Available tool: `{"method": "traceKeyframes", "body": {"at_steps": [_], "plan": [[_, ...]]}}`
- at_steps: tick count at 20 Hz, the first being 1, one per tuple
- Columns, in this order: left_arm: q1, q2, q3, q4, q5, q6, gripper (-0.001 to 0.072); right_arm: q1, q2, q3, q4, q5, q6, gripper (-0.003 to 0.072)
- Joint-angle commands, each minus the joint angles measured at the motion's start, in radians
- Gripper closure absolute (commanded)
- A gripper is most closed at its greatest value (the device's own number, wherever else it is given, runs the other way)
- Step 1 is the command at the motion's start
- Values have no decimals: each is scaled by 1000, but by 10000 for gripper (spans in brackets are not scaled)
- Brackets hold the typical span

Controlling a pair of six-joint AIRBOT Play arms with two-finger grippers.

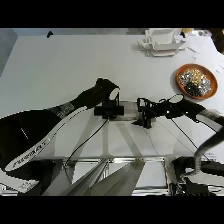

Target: Fold the box and place the chain.

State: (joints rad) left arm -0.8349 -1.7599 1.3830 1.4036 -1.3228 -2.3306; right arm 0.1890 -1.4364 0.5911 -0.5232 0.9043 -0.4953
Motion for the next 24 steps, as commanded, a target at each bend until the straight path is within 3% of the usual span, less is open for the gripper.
{"method": "traceKeyframes", "body": {"at_steps": [1, 3, 5, 9, 10, 12, 13, 21, 22, 23, 24], "plan": [[-2, -16, 1, -2, -21, 0, 580, 1, 1, 1, 0, 0, 0, 337], [-4, -20, 0, 0, -29, 0, 582, 1, 1, 1, 0, 0, 0, 337], [-4, -20, 0, 0, -28, 0, 703, 1, 1, 1, 0, 0, 0, 337], [-4, -19, 0, 0, -29, 0, 698, 1, 1, 1, 0, 0, 0, 337], [-4, -19, 0, 0, -28, 2, 655, 1, 1, 1, 0, 0, 0, 337], [-4, -19, 0, 0, -28, 11, 467, 1, 1, 1, 0, 0, 0, 337], [-4, -19, 0, 0, -28, 23, 431, 1, 1, 1, 0, 0, 0, 337], [-4, -19, 0, 3, 7, 26, 439, 1, 1, 1, 0, 0, 0, 337], [-4, -19, 0, 3, 6, 26, 467, 1, 1, 1, 0, 0, 0, 337], [-4, -19, 0, 3, 7, 27, 607, 1, 1, 1, 0, 0, 0, 337], [-4, -19, 0, 3, 10, 26, 686, 1, 1, 1, 0, 0, 0, 337]]}}
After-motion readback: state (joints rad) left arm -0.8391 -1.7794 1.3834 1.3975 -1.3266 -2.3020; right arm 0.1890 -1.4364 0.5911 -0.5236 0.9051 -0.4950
